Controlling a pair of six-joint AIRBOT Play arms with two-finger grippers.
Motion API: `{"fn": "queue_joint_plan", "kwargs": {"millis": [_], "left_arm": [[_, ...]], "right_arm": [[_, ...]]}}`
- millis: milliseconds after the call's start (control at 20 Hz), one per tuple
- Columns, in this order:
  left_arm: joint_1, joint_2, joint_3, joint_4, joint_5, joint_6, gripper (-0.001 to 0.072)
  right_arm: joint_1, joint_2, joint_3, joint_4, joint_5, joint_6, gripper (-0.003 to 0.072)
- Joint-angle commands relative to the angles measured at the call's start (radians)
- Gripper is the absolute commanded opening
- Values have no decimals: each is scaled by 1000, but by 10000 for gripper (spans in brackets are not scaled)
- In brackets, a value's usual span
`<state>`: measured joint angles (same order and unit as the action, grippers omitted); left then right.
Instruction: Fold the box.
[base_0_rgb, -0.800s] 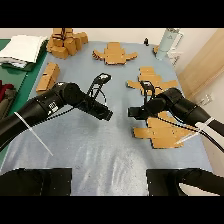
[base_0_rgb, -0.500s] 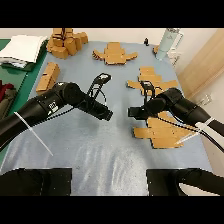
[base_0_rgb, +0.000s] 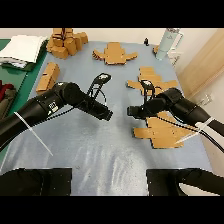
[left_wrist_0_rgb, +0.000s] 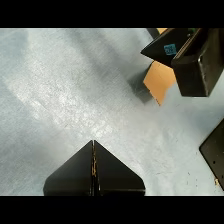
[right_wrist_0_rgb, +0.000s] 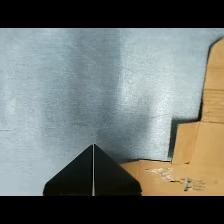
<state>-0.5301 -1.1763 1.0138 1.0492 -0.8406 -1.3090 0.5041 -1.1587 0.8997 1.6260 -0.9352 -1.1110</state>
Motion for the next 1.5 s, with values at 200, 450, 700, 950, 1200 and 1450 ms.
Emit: {"fn": "queue_joint_plan", "kwargs": {"millis": [200, 450, 700, 950, 1200, 1450], "left_arm": [[0, -1, 0, -2, 60, 0, 12], [0, -1, 1, -2, 77, 3, 18], [0, -1, 1, -66, 39, -1, 659], [2, -1, 1, -238, 24, -1, 658], [2, -1, 1, -348, -37, -1, 659], [2, -1, 1, -356, -47, 0, 658]], "right_arm": [[-82, 19, 127, -138, -321, 128, 25], [-395, 24, 195, -407, -647, -64, 389], [-827, -13, 165, -282, -480, -311, 392], [-1140, -177, 165, 40, -462, -640, 442], [-1221, -283, 165, 78, -451, -826, 457], [-1218, -331, 165, 315, -516, -954, 333]]}}
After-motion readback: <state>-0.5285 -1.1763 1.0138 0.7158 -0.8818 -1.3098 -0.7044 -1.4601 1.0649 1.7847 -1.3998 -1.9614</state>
